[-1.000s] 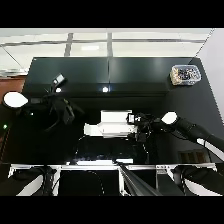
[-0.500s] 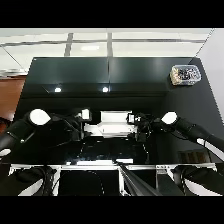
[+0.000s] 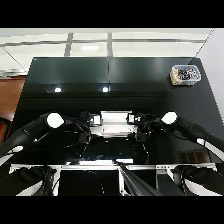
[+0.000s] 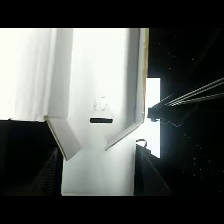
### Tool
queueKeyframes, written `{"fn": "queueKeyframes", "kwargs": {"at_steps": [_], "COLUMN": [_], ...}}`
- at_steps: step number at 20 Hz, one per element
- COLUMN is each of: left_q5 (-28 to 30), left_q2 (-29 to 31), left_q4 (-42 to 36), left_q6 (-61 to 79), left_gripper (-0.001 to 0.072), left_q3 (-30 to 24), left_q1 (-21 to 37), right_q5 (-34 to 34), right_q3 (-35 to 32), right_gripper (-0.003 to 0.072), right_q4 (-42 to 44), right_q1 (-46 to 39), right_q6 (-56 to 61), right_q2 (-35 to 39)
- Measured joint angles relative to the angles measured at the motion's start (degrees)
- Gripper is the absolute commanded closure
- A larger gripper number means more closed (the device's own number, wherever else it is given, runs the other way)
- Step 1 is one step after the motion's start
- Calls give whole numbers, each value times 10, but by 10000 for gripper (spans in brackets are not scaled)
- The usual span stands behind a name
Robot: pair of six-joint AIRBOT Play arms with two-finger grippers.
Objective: Fold the box and place the chain.
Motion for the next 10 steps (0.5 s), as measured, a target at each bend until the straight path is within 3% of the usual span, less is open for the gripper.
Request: {"fn": "queueKeyframes", "kwargs": {"at_steps": [4, 5, 6, 7, 10], "left_q5": [26, 32, 35, 38, 40], "left_q2": [-13, -15, -16, -17, -18], "left_q4": [-2, -5, -11, -21, -64], "left_q6": [-7, -8, -8, -8, -10], "left_gripper": [226, 285, 412, 483, 545], "left_q3": [0, 2, 2, 2, 3], "left_q1": [-3, -3, -3, -3, -3], "right_q5": [0, 0, 0, 0, 0], "right_q3": [0, 0, 0, 0, 0], "right_gripper": [516, 515, 516, 516, 516], "right_q4": [0, 0, 0, 0, 0], "right_q1": [0, 0, 0, 0, 0], "right_q6": [0, 0, 0, 0, 0], "right_q2": [0, 0, 0, 0, 0]}}
